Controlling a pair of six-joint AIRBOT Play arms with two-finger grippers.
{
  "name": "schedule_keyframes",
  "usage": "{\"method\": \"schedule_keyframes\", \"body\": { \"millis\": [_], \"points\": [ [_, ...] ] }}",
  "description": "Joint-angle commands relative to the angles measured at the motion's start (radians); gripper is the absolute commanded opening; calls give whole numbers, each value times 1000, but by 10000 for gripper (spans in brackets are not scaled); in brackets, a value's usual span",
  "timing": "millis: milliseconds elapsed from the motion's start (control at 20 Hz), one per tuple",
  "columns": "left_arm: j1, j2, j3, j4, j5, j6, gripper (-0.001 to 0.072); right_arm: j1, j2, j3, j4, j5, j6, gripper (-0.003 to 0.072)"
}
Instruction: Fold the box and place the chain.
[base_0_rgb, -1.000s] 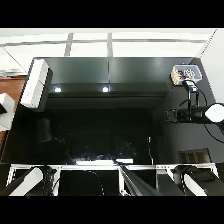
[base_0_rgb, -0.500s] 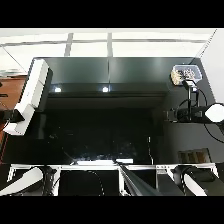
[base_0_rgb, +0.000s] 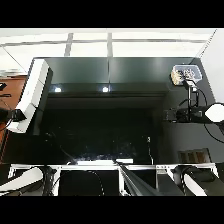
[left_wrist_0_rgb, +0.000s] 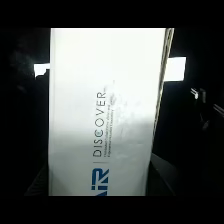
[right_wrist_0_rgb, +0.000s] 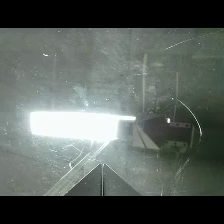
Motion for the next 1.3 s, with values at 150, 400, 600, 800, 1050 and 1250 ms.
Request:
{"method": "schedule_keyframes", "body": {
  "millis": [150, 400, 600, 800, 1050, 1250],
  "points": [
    [-8, -28, 15, -68, 35, -14, 713, 0, 0, 0, 4, 1, 0, 18],
    [-95, -28, 321, -119, -74, -139, 713, 0, 0, 0, 12, -1, 0, 18],
    [-212, -28, 587, -263, -152, -274, 540, 0, 0, 0, 124, 14, 0, 17],
    [-351, 11, 562, -439, -249, -301, 24, 59, 0, 0, 173, 30, -1, 18],
    [-609, 228, 194, -377, -38, -302, 24, 203, 0, 0, 132, -99, -7, 18],
    [-713, 436, -178, -203, 239, -308, 25, 335, -12, 0, -71, -299, -45, 18]
  ]
}}
